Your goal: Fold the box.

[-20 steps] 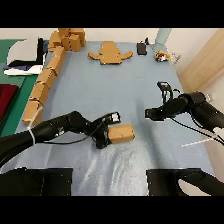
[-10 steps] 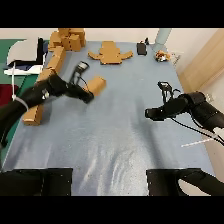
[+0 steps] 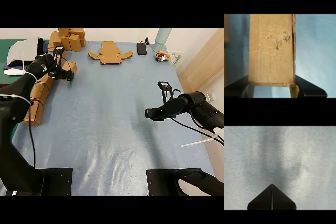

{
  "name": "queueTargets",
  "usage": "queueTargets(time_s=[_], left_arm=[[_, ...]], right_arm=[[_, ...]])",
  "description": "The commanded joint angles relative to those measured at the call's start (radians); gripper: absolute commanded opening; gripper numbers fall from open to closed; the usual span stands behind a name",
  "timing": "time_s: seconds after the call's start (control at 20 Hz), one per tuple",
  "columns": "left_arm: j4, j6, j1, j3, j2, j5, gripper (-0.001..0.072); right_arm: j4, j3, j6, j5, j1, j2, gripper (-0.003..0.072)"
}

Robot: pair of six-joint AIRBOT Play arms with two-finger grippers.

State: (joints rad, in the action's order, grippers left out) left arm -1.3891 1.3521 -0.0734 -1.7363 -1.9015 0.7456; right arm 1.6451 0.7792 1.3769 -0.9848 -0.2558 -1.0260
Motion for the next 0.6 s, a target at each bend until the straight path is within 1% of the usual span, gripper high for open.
queueTargets(time_s=[0.0,0.2,0.5,0.55], left_arm=[[-0.059,0.061,-0.015,-0.135,-0.123,0.006,0.0454],[-0.059,0.11,-0.031,-0.136,-0.164,-0.075,0.0454],[-0.059,0.103,-0.032,-0.136,-0.167,-0.161,0.0454],[-0.054,0.103,-0.032,-0.136,-0.168,-0.161,0.0454]], right_arm=[[0.0,0.001,0.0,0.0,0.0,0.001,0.0005],[0.0,0.001,0.0,0.0,0.0,0.001,0.0005],[0.001,0.001,0.0,0.0,0.0,0.001,0.0005],[0.001,0.001,0.0,0.0,0.0,0.001,0.0005]])
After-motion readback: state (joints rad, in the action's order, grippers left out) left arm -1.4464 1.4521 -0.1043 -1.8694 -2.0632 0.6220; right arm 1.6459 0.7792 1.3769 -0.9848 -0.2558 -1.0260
